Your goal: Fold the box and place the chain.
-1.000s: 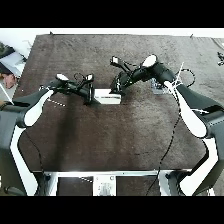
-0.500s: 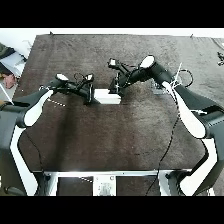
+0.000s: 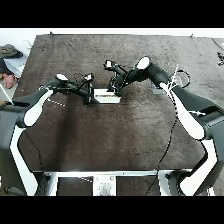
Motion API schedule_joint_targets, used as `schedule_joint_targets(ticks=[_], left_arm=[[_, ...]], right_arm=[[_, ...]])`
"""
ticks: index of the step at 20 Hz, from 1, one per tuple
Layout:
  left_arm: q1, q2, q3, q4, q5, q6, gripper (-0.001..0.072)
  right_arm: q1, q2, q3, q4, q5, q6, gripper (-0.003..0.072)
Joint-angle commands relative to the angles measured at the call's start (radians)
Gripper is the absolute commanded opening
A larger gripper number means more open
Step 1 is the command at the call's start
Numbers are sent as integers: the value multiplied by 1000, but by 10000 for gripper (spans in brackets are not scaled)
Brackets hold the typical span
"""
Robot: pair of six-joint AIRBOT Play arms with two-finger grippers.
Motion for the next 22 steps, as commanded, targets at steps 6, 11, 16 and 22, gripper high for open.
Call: schedule_joint_targets(ticks=[6, 11, 16, 22], left_arm=[[-1, 0, 0, 1, -5, 2, 464], [-1, 0, 0, 1, -5, 2, 464], [-1, 0, 0, 1, -5, 2, 464], [-1, 0, 0, 1, -5, 2, 464]], right_arm=[[1, 0, 0, -7, 79, 4, 170], [2, -2, -2, -30, 82, 26, 170], [4, -8, -20, -32, 92, 31, 170], [8, -8, -81, -32, 101, 31, 172]])
